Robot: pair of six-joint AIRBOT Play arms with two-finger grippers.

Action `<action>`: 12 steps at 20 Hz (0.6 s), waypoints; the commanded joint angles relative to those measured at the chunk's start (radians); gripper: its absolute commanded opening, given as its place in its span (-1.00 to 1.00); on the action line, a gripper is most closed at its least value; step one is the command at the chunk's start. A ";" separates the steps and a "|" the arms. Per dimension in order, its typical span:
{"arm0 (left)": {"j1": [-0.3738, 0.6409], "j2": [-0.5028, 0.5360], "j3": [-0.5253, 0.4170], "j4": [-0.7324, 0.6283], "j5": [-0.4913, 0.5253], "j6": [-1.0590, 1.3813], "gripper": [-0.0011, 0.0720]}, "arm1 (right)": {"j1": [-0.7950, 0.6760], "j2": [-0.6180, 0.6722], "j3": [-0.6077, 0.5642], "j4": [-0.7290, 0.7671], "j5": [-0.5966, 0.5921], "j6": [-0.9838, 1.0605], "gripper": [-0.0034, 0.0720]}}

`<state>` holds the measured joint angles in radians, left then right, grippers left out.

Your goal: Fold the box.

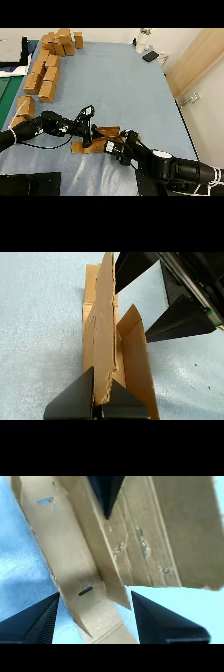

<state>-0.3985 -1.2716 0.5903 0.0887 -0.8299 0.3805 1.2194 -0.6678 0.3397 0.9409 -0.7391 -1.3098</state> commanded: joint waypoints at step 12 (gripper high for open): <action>0.000 0.000 0.001 0.000 0.000 0.000 -0.93 | -0.626 -0.050 0.013 1.187 0.090 -1.459 1.00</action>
